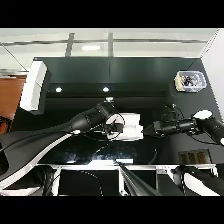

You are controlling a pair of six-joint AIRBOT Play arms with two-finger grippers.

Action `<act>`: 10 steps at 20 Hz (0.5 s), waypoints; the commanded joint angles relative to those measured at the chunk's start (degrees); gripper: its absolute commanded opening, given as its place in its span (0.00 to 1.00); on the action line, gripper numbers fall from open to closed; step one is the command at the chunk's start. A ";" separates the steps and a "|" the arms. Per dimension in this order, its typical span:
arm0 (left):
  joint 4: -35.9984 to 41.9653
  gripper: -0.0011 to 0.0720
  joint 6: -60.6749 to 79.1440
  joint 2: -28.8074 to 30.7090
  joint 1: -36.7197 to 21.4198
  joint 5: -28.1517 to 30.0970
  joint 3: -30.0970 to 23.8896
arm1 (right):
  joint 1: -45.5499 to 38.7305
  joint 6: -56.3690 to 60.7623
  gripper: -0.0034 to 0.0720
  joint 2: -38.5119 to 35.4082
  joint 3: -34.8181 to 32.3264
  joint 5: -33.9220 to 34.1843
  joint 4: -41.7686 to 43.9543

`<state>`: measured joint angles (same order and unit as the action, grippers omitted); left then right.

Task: Fold the box and place the chain.

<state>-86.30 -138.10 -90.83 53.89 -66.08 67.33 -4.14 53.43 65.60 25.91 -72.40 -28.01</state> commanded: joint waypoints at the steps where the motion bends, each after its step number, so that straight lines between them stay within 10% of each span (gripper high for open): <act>1: -0.02 0.05 0.02 -0.02 -0.07 -0.04 0.04 | 3.45 -0.11 0.90 0.04 0.46 0.70 0.28; 10: -0.02 0.05 0.02 -0.02 -0.07 -0.07 0.04 | 18.60 17.09 0.79 0.04 5.95 16.39 -9.51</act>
<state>-86.30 -138.10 -90.83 53.89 -66.11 67.33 9.87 62.13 65.65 29.71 -61.98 -31.33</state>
